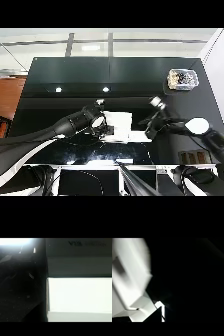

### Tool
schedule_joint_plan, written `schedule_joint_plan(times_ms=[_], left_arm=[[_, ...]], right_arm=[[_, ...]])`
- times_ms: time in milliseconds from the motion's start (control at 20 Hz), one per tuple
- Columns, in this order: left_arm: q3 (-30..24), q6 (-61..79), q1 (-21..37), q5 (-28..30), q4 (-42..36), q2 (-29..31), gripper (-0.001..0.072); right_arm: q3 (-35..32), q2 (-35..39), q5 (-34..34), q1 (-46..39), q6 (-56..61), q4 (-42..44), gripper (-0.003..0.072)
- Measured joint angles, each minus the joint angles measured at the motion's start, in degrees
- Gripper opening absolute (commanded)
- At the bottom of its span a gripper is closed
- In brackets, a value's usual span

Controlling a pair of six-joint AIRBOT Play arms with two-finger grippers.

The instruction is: Fold the box and place the chain.

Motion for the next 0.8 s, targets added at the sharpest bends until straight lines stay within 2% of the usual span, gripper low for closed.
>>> schedule_joint_plan(times_ms=[200, 400, 550, 800], left_arm=[[0.0, -0.04, 0.0, 0.28, 0.0, 0.0, 0.0027], [0.0, -0.15, 0.0, 0.46, 0.0, 0.0, 0.0027], [0.0, -0.15, 0.0, 0.61, 0.0, 0.0, 0.0027], [0.0, -0.13, 0.0, 0.7, 0.0, 0.0, 0.0028]], right_arm=[[-0.02, 2.21, 5.33, -13.27, 25.51, -9.55, 0.0043], [-1.33, -1.25, 9.46, -20.79, 39.71, -12.31, 0.0044], [-2.6, -6.1, 12.33, -20.87, 42.97, -8.87, 0.0048], [-3.3, -12.55, 14.4, -13.7, 41.42, -2.1, 0.0048]])
